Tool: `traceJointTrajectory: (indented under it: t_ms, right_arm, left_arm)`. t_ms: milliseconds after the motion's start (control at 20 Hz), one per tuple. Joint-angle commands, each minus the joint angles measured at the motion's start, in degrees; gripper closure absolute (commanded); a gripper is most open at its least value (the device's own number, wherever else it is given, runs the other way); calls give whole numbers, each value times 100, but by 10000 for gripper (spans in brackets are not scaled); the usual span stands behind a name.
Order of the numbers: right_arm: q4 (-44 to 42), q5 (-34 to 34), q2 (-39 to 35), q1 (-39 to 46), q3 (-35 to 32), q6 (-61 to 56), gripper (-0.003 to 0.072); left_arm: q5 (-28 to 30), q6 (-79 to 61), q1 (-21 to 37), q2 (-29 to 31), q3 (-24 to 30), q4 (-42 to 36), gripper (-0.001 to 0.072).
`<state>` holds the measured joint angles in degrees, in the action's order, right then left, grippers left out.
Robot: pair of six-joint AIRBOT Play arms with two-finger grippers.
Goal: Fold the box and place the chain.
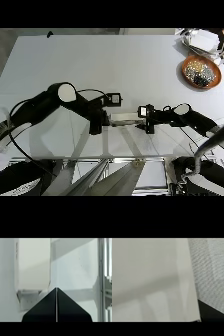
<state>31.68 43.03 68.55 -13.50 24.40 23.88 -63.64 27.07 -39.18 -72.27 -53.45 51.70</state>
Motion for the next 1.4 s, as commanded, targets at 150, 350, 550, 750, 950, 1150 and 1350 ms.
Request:
traceJointTrajectory:
  t_ms: [150, 350, 550, 750, 950, 1150, 1350]
  right_arm:
    - [-2, 0, -4, 0, -2, 0, 351]
    - [-2, 0, -7, 0, -2, 0, 351]
    - [-2, 2, -7, 0, 0, 0, 351]
    - [-2, 0, -7, 0, 0, 0, 351]
    - [-2, 0, -4, 0, -2, 0, 351]
    - [-2, 2, -4, 0, -2, 0, 351]
    - [-2, 0, -4, 0, 0, 0, 351]
  left_arm:
    - [3093, 599, -393, -269, 127, -785, 706]
    - [3729, 1130, -393, -566, 127, -774, 707]
    - [3637, 1456, -393, -920, 138, -664, 707]
    - [3604, 1456, -393, -1005, 140, -579, 707]
    - [3200, 1486, -393, -990, 140, -229, 706]
    - [2796, 1860, -393, -542, 140, 750, 707]
    - [2000, 2144, -328, 188, 142, 1875, 707]
